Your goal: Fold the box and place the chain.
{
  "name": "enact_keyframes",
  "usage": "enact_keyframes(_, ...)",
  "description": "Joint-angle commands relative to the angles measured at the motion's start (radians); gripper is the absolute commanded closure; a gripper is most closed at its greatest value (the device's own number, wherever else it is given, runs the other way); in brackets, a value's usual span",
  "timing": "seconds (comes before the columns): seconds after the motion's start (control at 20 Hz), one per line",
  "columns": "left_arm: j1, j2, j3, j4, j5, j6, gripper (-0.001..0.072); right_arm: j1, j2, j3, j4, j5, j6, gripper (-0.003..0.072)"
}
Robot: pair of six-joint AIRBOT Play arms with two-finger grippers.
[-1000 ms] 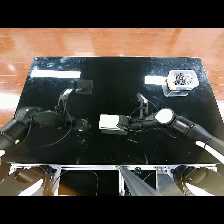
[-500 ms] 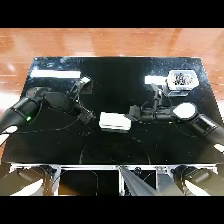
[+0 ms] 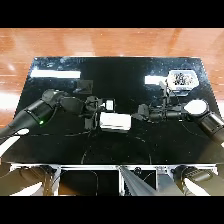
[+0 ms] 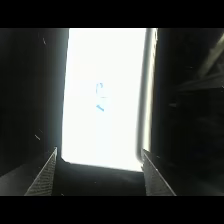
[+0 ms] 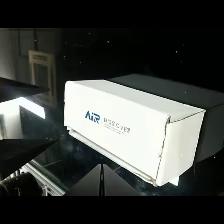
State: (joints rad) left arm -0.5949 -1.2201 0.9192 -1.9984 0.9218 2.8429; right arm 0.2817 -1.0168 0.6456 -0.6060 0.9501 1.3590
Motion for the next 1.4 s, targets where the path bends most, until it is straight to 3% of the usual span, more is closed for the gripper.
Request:
enact_keyframes(0.0, -0.023, -0.024, 0.001, 0.001, -0.063, 0.092, 0.0075, -0.006, 0.001, 0.0, -0.002, 0.01, -0.007, 0.0651)
enact_keyframes(0.35, -0.02, -0.052, 0.002, 0.0, 0.003, 0.029, 0.0078, -0.006, 0.001, 0.0, -0.028, 0.006, -0.006, 0.0651)
enact_keyframes(0.85, -0.019, -0.108, 0.047, -0.002, -0.012, 0.029, 0.0086, -0.006, 0.001, 0.0, -0.035, 0.0, -0.006, 0.0651)
enact_keyframes(1.2, -0.023, -0.181, 0.047, -0.005, 0.07, -0.002, 0.0087, -0.006, 0.001, 0.0, -0.042, -0.008, -0.006, 0.0652)
enact_keyframes(1.3, -0.023, -0.192, 0.047, -0.005, 0.069, -0.002, 0.0101, -0.006, 0.001, 0.0, -0.042, -0.01, -0.007, 0.0652)
enact_keyframes(1.35, -0.023, -0.192, 0.047, -0.005, 0.069, -0.002, 0.0165, -0.006, 0.001, 0.0, -0.042, -0.011, -0.007, 0.0651)
